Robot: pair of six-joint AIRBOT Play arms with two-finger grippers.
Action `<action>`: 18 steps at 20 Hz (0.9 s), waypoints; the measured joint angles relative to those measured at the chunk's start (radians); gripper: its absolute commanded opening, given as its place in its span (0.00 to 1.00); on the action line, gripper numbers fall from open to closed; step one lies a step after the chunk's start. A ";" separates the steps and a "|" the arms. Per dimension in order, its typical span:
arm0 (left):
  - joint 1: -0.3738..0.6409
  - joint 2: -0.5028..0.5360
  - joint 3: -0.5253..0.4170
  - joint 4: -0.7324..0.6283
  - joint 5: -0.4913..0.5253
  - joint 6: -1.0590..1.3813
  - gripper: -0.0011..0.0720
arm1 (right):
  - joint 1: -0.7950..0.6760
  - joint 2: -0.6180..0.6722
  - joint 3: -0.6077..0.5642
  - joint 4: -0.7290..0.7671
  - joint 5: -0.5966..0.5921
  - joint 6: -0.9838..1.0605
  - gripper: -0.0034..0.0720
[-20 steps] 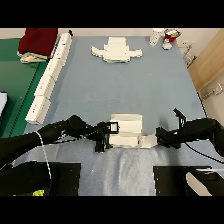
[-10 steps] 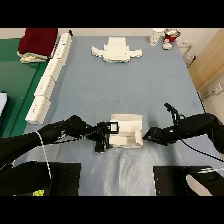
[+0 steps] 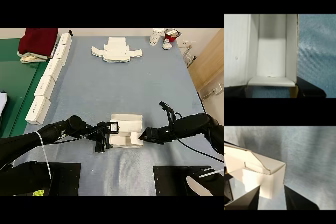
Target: Fold the box.
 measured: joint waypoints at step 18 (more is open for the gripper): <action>0.000 0.000 0.000 0.000 0.000 0.000 0.63 | 0.639 -0.416 0.360 -0.715 -0.052 0.909 0.26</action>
